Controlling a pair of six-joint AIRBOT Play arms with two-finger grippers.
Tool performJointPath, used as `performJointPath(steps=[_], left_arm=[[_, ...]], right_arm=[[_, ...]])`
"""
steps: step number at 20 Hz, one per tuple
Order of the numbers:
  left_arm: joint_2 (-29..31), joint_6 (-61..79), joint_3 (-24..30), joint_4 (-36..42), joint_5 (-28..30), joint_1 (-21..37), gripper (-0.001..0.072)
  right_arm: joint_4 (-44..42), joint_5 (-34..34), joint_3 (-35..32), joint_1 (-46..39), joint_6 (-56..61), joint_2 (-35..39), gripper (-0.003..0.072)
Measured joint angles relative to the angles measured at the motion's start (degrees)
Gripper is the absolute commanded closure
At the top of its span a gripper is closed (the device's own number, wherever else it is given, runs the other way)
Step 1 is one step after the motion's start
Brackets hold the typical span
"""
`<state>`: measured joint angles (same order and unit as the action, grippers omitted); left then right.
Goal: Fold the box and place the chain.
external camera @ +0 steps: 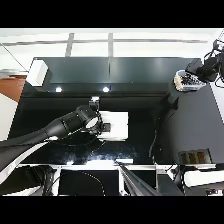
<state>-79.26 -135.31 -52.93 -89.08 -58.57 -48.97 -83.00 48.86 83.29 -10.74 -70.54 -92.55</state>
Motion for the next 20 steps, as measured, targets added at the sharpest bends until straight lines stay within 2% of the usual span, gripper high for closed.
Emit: performJointPath(steps=[3,7,8,9,11,13,14,15,20], left_arm=[[0.00,0.00,0.00,0.07,-0.15,0.00,0.0678],[0.00,0.00,0.00,0.22,-0.24,0.00,0.0678],[0.00,0.00,0.00,0.22,-0.26,-0.02,0.0678],[0.00,0.00,0.00,0.33,-0.26,0.00,0.0679],[0.00,0.00,0.00,0.68,-0.24,0.00,0.0678],[0.00,0.00,0.00,0.87,-0.13,0.00,0.0678],[0.00,0.00,0.00,0.94,0.00,0.00,0.0678],[0.00,0.00,0.00,1.07,0.24,0.00,0.0678],[0.00,0.00,0.00,1.29,0.87,0.00,0.0678]], right_arm=[[-1.86,0.68,4.46,-1.81,-0.79,-5.44,0.0127],[-3.21,-0.46,6.67,-2.84,-1.29,-9.55,0.0128],[-3.52,-0.76,6.91,-2.91,-1.29,-10.25,0.0192],[-3.89,-1.05,7.10,-2.95,-1.31,-10.95,0.0221],[-4.63,-0.92,7.30,-3.06,-1.33,-11.89,0.0461],[-4.83,0.07,7.74,-3.17,-1.31,-12.41,0.0436],[-4.87,0.74,7.98,-3.17,-1.31,-12.55,0.0396],[-4.92,1.75,8.20,-3.17,-1.31,-12.63,0.0310],[-4.83,4.87,8.59,-3.17,-1.40,-12.87,0.0314]])
